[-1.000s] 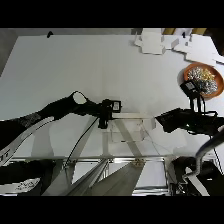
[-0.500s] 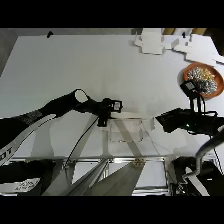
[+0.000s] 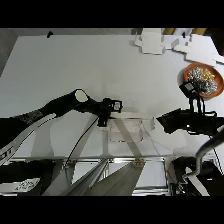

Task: Fold the box and place the chain.

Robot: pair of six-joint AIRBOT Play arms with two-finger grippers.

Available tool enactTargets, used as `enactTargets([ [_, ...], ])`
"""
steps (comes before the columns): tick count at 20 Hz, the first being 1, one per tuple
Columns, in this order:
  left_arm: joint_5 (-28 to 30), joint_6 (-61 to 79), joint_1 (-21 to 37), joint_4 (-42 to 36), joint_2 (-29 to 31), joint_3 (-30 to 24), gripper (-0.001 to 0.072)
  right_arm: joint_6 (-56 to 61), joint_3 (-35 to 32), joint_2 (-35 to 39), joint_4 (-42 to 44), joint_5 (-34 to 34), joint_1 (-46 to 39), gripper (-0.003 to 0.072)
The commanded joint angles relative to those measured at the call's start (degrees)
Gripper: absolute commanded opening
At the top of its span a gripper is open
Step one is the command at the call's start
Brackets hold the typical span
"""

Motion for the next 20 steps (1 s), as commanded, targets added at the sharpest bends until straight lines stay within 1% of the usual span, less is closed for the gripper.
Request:
enactTargets([
  [1, -0.81, -0.04, -0.17, 0.22, 0.22, 0.0, 0.0006, 0.02, -0.02, 0.0, -0.26, 1.14, 0.07, 0.034],
  [3, -0.39, -0.79, -0.39, 0.83, 1.22, 0.02, 0.0006, 0.02, -0.02, 0.0, -0.26, 1.57, 0.07, 0.034],
  [7, 2.19, -4.09, -0.42, 3.06, 2.82, 0.02, 0.0005, 0.04, -0.02, 0.0, -0.26, 1.62, 0.07, 0.034],
  [20, 2.08, -4.07, -0.42, 3.17, 2.16, 0.02, 0.001, 0.0, -0.02, 0.02, -0.44, 1.84, 0.07, 0.0339],
])
